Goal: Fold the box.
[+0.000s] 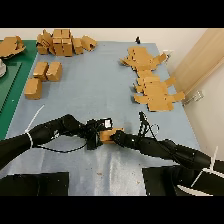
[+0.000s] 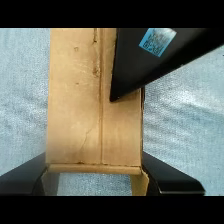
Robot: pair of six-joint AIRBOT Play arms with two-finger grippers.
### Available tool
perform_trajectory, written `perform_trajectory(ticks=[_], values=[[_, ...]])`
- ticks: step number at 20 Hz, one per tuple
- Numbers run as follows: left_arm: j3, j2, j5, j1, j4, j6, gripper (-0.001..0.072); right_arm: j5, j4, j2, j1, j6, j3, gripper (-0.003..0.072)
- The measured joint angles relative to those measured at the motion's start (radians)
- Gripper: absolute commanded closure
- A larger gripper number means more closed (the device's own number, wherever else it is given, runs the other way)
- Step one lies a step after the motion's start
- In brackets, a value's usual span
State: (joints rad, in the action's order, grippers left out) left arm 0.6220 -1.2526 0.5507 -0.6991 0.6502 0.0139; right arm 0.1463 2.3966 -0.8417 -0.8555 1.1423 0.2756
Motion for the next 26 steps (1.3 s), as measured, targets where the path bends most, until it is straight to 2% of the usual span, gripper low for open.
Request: perform_trajectory(ticks=[9,20,26], values=[[0.0,0.0,0.0,0.0,0.0,0.0,0.025,0.009,-0.011,0.081,0.0,-0.001,0.013,0.0683],[0.0,0.0,0.0,0.0,0.0,0.0,0.0249,0.014,-0.013,0.01,-0.027,-0.001,0.015,0.0683],[0.0,0.0,0.0,0.0,0.0,0.0,0.0249,0.022,-0.021,0.029,-0.029,-0.001,0.015,0.0683]])
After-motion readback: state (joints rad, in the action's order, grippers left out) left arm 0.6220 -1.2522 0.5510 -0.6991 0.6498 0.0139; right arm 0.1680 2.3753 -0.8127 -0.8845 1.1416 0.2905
